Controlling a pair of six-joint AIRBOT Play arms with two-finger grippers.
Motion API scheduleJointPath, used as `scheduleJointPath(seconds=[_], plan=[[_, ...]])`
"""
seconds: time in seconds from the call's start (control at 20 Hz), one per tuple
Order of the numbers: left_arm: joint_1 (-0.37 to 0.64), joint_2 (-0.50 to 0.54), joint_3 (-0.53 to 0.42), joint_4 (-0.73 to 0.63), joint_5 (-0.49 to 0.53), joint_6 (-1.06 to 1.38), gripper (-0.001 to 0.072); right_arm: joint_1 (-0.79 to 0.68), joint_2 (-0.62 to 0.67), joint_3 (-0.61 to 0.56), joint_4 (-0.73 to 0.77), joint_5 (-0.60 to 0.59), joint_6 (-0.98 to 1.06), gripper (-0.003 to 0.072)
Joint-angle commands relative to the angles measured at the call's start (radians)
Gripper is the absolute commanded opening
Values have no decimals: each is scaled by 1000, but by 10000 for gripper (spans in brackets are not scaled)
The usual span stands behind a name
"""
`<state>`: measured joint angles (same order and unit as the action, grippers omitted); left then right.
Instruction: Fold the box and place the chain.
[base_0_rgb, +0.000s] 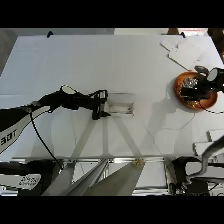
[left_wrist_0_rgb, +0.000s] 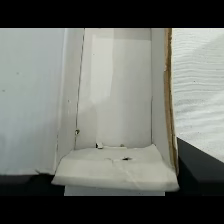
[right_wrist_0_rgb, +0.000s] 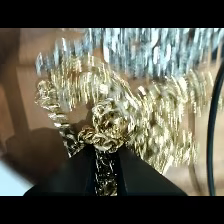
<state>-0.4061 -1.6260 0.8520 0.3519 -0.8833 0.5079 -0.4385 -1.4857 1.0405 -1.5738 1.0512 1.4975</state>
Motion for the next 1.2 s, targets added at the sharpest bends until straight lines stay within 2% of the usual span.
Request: scheduleJointPath(seconds=[0.0,0.25,0.4,0.6,1.15], plan=[[0,0,0,0,-1,0,322,1,91,3,0,-22,-54,8],[-1,0,0,0,-3,0,322,1,248,3,13,-9,-111,7],[-1,0,-1,0,-3,0,322,20,293,2,64,26,-127,6],[0,0,0,0,-3,0,322,140,333,-14,64,47,-141,6],[0,0,0,0,-3,0,322,531,335,-14,68,89,-133,6]])
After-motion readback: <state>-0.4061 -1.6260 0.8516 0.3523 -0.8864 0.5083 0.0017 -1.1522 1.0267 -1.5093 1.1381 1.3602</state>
